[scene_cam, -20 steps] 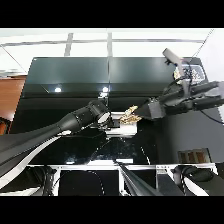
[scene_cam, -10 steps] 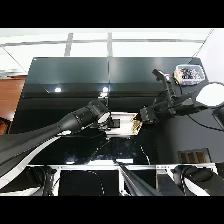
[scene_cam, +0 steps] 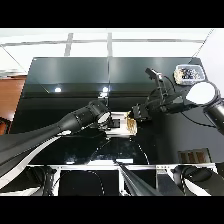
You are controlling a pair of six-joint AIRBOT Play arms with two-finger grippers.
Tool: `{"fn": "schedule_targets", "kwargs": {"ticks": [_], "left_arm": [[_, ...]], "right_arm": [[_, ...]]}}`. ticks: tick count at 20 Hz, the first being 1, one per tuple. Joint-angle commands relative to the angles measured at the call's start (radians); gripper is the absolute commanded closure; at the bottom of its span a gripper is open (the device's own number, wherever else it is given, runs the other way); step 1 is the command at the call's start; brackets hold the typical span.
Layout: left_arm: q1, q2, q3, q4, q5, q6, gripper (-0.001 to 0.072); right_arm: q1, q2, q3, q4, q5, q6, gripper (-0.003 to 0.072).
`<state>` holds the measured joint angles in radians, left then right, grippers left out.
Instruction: Fold the box and place the chain.
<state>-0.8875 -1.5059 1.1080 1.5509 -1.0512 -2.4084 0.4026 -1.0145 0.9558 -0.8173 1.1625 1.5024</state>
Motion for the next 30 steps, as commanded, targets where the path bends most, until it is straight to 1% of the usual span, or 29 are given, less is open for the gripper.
{"fn": "schedule_targets", "kwargs": {"ticks": [1,4,5,7,13,15,16,19,21,26,28,30], "left_arm": [[0.000,0.000,0.000,0.000,0.001,0.000,0.0683],[0.000,0.000,0.000,0.000,0.002,0.000,0.0683],[0.000,0.000,0.000,0.000,0.003,0.000,0.0683],[0.000,0.000,0.000,0.000,0.003,0.000,0.0683],[0.000,0.000,0.000,0.000,0.002,0.000,0.0683],[0.000,0.000,0.000,0.000,-0.001,0.000,0.0682],[0.000,0.000,0.000,0.000,0.000,0.000,0.0683],[0.000,0.000,0.000,0.000,0.001,0.000,0.0683],[0.000,0.000,0.000,0.000,0.003,0.000,0.0683],[0.000,0.000,0.000,0.000,0.003,0.000,0.0683],[0.000,0.000,0.000,0.000,0.002,0.000,0.0683],[0.000,0.000,0.000,0.000,0.003,0.000,0.0683]], "right_arm": [[0.002,-0.007,0.031,-0.005,0.016,-0.006,0.0684],[0.005,-0.040,-0.006,-0.042,0.041,-0.006,0.0682],[0.005,-0.050,-0.030,-0.073,0.027,0.002,0.0682],[0.005,-0.071,-0.066,-0.083,-0.017,0.006,0.0682],[0.004,-0.121,-0.067,-0.085,-0.021,-0.003,0.0682],[-0.008,-0.116,-0.023,-0.076,-0.001,-0.011,0.0681],[-0.010,-0.112,0.021,-0.074,0.027,-0.011,0.0681],[-0.017,-0.110,0.178,-0.077,0.160,-0.014,0.0681],[-0.020,-0.110,0.250,-0.076,0.208,-0.014,0.0681],[-0.020,-0.113,0.261,-0.104,0.224,-0.015,0.0681],[-0.020,-0.113,0.261,-0.130,0.248,-0.020,0.0681],[-0.019,-0.113,0.256,-0.131,0.316,-0.132,0.0680]]}}
